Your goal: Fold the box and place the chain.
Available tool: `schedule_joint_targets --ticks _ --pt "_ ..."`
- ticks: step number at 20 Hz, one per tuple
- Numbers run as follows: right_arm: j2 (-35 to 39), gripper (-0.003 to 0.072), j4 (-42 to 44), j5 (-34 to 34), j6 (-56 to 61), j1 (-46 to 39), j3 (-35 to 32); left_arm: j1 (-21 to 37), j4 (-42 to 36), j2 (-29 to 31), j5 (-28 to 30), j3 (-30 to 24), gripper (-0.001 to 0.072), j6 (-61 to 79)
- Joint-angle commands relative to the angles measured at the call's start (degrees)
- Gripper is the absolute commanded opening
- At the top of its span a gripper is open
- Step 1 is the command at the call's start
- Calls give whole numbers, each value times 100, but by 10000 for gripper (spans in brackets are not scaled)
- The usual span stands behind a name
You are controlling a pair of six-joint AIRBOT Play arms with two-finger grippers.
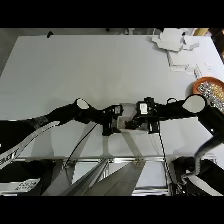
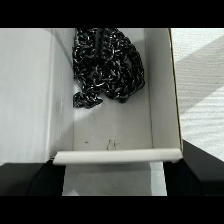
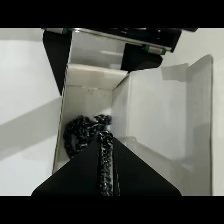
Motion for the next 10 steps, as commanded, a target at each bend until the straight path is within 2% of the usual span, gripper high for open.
schedule_joint_targets --ticks 1,2,4,5,7,10 --pt "-363 21 2 199 7 7 -2 0 2 2 0 -2 210 0" --pt "-420 43 0 214 4 7 -2 0 2 2 0 -2 210 0" --pt "-413 187 0 208 4 4 0 0 2 2 0 -2 210 0" --pt "-363 212 -17 212 7 2 2 0 2 2 2 -2 210 0" --pt "-83 211 -278 236 17 0 7 0 2 2 2 -2 210 0" --pt "603 205 -1449 236 66 -15 17 0 2 2 0 -2 210 0"
